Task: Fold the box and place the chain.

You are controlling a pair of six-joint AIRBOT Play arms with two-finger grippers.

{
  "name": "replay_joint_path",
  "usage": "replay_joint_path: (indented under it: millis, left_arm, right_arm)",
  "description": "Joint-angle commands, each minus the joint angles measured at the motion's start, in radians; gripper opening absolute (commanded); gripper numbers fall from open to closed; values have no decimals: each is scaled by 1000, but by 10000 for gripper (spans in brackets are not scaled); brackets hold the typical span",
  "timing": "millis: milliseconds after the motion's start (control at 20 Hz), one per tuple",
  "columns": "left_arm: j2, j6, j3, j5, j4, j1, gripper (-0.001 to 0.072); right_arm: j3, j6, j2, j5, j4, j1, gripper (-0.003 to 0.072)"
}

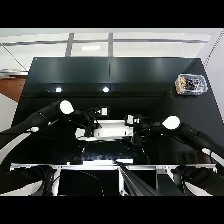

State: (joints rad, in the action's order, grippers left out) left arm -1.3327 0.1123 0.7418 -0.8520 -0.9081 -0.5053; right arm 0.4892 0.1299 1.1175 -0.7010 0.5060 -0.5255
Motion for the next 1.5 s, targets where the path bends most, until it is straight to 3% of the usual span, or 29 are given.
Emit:
replay_joint_path:
  millis: [0,1100,1200,1450]
  left_arm:
    - [1,0,3,3,3,0,32]
    - [1,0,3,2,4,-1,33]
    - [1,0,3,2,4,-1,33]
    - [4,27,4,3,1,-1,37]
  right_arm:
    - [0,51,43,-24,-4,0,720]
    - [0,19,97,77,68,-63,720]
    - [0,16,97,79,68,-63,595]
    - [0,16,97,79,67,-63,599]
